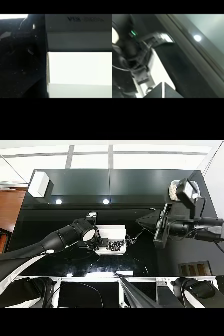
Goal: Fold the box and place the chain.
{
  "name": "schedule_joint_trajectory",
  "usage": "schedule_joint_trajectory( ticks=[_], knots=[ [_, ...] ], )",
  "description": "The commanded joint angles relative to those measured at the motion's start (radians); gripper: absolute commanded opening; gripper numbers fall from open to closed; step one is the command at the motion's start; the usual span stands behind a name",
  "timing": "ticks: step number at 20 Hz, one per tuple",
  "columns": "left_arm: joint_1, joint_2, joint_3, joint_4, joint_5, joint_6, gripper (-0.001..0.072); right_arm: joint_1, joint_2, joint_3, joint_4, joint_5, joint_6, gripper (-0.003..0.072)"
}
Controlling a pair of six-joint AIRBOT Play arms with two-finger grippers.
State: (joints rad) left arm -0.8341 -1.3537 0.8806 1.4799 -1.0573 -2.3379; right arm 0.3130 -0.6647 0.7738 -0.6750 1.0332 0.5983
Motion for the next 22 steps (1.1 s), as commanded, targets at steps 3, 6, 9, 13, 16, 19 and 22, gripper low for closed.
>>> schedule_joint_trajectory(
  ticks=[3,6,9,13,16,19,22],
  knots=[
    [0.0,0.0,0.001,0.0,0.0,0.0,0.0028,0.0,-0.059,-0.149,-0.287,-0.023,0.149,0.0113],
    [0.0,0.0,0.001,0.0,0.001,0.0,0.0028,0.046,-0.11,-0.352,-0.285,-0.313,-0.018,0.0704],
    [0.0,0.0,0.001,0.0,0.001,0.0,0.0028,0.102,-0.193,-0.405,-0.215,-0.417,-0.312,0.0704],
    [0.0,0.0,0.001,0.0,0.002,0.0,0.0028,0.103,-0.33,-0.386,-0.047,-0.418,-0.634,0.0704],
    [0.0,0.0,0.001,0.0,0.002,0.0,0.0028,0.104,-0.398,-0.368,-0.043,-0.439,-0.666,0.0704],
    [0.0,0.0,0.001,0.0,0.001,0.0,0.0028,0.109,-0.43,-0.363,-0.039,-0.462,-0.666,0.0703],
    [0.0,0.0,0.001,0.0,0.001,0.0,0.0028,0.128,-0.449,-0.363,-0.039,-0.485,-0.666,0.0702]
  ],
)
